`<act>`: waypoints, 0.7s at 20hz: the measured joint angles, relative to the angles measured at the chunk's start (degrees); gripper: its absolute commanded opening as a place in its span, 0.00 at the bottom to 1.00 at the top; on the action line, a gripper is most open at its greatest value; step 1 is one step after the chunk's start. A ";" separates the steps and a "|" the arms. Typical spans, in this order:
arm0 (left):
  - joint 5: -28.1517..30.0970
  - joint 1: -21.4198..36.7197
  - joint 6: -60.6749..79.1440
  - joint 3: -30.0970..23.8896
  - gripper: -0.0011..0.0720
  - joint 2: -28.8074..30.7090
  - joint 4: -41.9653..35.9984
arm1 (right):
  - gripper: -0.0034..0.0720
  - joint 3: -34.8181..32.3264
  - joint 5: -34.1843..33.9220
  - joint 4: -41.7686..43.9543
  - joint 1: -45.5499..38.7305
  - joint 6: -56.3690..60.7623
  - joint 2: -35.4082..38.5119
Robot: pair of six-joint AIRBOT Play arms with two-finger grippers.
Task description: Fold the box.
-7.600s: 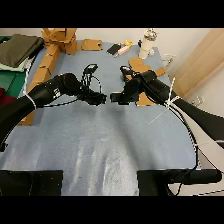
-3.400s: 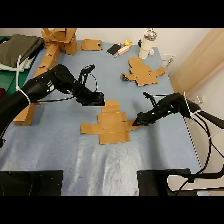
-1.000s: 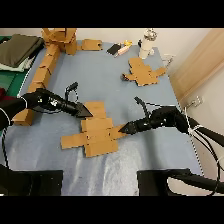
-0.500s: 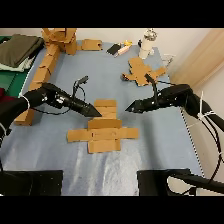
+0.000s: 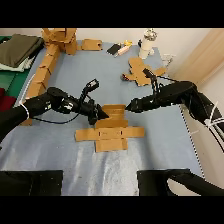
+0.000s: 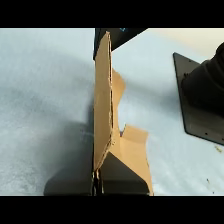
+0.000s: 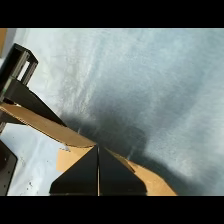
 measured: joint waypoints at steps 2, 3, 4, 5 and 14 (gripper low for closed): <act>0.94 -0.24 4.33 -2.12 0.03 0.31 -1.81 | 0.05 -1.07 1.88 -1.44 1.88 2.16 1.27; 1.05 -0.31 6.08 -3.04 0.03 0.42 -2.40 | 0.05 -1.53 2.49 -2.19 2.67 3.26 1.70; 1.09 -0.33 7.74 -3.89 0.03 0.46 -3.04 | 0.05 -1.95 3.06 -2.64 3.30 4.17 2.01; 0.94 -0.39 9.09 -4.59 0.03 0.52 -3.34 | 0.05 -2.29 3.85 -2.97 3.89 4.81 2.21; -1.53 -0.57 12.92 -6.64 0.03 0.57 1.14 | 0.05 -3.17 7.54 -4.26 5.64 7.30 2.67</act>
